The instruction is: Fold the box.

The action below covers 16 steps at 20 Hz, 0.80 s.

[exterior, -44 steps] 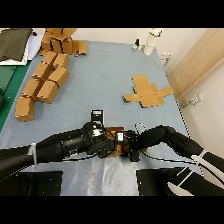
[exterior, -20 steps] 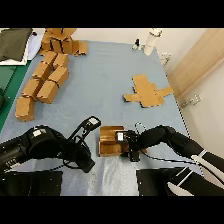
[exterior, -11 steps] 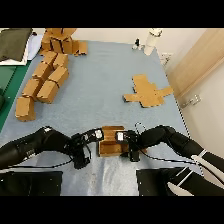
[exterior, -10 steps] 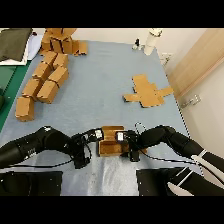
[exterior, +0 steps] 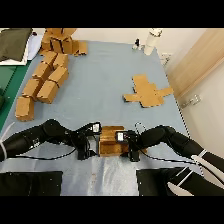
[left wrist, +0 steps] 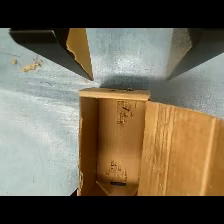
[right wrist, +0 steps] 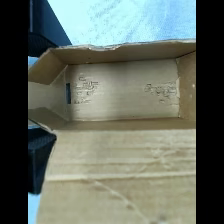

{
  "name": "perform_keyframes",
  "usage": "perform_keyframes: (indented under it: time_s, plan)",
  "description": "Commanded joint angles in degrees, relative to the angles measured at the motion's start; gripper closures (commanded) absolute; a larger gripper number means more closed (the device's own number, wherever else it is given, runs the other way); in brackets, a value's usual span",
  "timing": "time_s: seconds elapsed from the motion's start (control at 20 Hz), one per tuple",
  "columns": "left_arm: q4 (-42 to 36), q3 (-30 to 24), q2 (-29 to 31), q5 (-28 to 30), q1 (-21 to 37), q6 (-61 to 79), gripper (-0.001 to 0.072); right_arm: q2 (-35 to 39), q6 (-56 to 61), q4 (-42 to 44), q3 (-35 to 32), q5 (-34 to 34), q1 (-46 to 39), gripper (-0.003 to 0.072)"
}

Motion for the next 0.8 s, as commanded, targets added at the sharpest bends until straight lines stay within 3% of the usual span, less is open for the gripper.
perform_keyframes:
  time_s: [0.0,0.75]
  plan:
    - [-2.14,-0.04,-3.67,4.39,-1.09,3.72,0.0017,0.04,0.02,0.00,0.02,0.02,0.00,0.0125]
    - [-3.76,0.55,-3.96,7.28,-4.42,4.83,0.0018,0.04,0.02,0.00,0.02,0.02,0.00,0.0125]
